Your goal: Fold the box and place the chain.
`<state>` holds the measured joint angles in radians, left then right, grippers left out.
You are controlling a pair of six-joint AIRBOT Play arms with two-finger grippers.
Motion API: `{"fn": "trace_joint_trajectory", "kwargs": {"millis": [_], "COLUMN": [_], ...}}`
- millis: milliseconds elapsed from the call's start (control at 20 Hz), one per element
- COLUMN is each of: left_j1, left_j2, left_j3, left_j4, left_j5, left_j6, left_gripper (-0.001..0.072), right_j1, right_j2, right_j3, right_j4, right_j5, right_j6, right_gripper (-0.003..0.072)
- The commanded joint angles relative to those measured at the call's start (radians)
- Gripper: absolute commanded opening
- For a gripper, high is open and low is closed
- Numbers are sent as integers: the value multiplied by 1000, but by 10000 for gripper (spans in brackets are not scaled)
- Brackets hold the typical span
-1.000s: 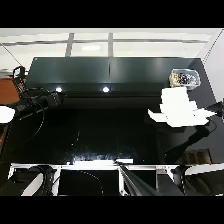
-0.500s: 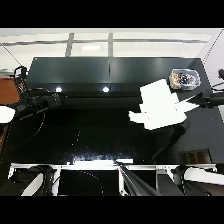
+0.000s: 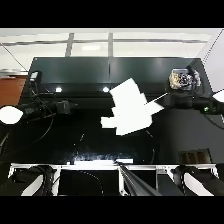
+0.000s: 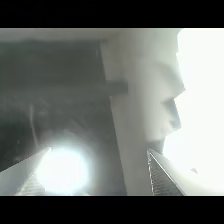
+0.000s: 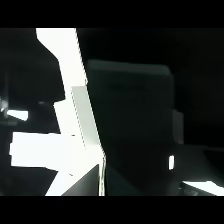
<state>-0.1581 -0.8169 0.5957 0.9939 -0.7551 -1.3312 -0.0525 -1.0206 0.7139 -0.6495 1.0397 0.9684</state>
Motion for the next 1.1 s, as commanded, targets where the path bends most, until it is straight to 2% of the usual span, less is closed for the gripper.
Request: {"fn": "trace_joint_trajectory", "kwargs": {"millis": [0, 100, 300, 400, 450, 600, 700, 950, 1050], "left_j1": [-36, -34, -27, 26, 63, 140, 146, 119, 90], "left_j2": [-42, -63, -101, -138, -159, -260, -340, -512, -566], "left_j3": [0, 0, 0, -6, -14, -42, -53, -52, -52], "left_j4": [-151, -251, -268, -307, -373, -531, -538, -553, -619], "left_j5": [-66, -76, -125, -102, -117, -312, -367, -377, -378], "left_j6": [26, 74, 88, 96, 136, 373, 451, 558, 626], "left_gripper": [680, 680, 681, 682, 683, 702, 701, 701, 701], "right_j1": [179, 279, 409, 439, 451, 460, 460, 460, 460], "right_j2": [44, 82, 143, 143, 143, 143, 143, 143, 143], "right_j3": [-88, -132, -225, -257, -263, -263, -263, -263, -263], "right_j4": [26, 50, 48, 51, 51, 65, 78, 101, 101], "right_j5": [-156, -226, -388, -406, -409, -424, -420, -413, -412], "right_j6": [10, -80, -58, -47, -43, -40, -40, -32, -29], "right_gripper": [46, 45, 45, 45, 45, 45, 45, 45, 45]}}
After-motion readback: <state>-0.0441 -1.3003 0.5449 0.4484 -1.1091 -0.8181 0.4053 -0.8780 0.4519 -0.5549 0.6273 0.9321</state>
